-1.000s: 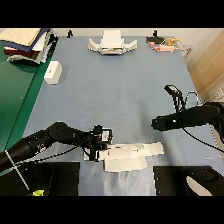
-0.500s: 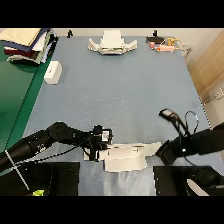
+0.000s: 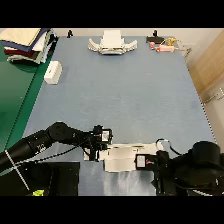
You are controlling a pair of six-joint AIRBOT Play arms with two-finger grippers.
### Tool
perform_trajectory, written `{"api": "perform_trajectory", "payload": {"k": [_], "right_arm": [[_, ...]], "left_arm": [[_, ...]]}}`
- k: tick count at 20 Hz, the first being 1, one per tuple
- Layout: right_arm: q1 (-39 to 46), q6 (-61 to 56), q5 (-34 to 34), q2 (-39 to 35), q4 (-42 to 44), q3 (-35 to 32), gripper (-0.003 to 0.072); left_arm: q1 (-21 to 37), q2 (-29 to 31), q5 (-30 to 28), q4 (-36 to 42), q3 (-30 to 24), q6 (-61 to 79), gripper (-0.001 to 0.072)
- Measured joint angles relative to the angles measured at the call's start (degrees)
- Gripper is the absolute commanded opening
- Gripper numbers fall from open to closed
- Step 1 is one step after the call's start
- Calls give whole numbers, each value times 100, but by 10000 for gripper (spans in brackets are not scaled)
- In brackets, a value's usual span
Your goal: Fold the box.
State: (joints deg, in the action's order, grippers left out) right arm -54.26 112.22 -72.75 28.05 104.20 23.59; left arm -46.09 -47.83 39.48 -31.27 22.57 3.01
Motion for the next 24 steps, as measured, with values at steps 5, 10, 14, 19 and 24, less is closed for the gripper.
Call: {"api": "perform_trajectory", "payload": {"k": [5, 10, 14, 19, 24], "right_arm": [[-914, 17, 1281, 964, -708, -17, 534], [-1104, -450, 1945, 1502, -1495, -17, 529], [-1143, -1174, 2175, 1611, -2144, -17, 528], [-1156, -1731, 2004, 1410, -2365, -15, 529], [-1156, -2332, 1696, 874, -2424, -13, 529]], "left_arm": [[0, 0, 0, 0, 0, -2, 14], [0, 0, 0, 0, 0, -2, 14], [0, 0, -7, 0, 0, -2, 14], [0, 0, -4, 0, 0, -4, 14], [0, 0, 2, 0, 0, -2, 14]]}}
